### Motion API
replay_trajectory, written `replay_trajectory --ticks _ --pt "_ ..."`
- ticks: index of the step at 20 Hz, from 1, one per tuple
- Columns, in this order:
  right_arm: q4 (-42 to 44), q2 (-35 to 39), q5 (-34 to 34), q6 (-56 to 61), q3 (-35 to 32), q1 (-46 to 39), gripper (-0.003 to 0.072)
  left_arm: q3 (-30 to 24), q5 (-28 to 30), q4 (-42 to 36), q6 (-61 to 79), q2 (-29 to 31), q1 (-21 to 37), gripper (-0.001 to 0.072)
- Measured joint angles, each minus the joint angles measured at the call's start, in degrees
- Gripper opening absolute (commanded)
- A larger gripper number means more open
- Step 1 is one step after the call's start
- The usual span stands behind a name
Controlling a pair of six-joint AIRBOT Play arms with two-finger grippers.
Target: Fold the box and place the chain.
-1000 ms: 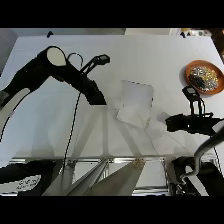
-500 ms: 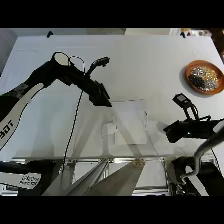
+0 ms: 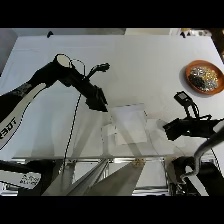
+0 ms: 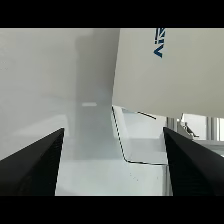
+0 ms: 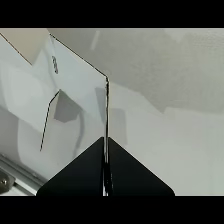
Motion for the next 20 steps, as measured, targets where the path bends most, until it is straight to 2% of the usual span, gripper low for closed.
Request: replay_trajectory --ticks 5,10,14,17,20 --pt "1.16 0.0 -0.07 0.11 0.0 0.0 0.0016 0.0 -0.13 -1.29 1.03 -0.26 -1.55 0.0697" --pt "1.57 0.0 -0.2 0.15 0.0 0.0 0.0016 0.0 2.93 0.31 1.92 -2.6 -6.73 0.0693" --pt "1.75 0.0 -0.26 0.13 0.0 0.0 0.0016 0.0 7.45 0.44 1.79 -3.58 -8.2 0.0672" --pt "1.75 0.0 -0.28 0.15 0.0 0.0 0.0016 0.0 12.57 -1.53 2.29 -3.85 -8.57 0.0614" --pt "1.75 0.0 -0.28 0.15 0.0 0.0 0.0016 0.0 14.45 -1.66 2.97 -3.93 -8.72 0.0461"
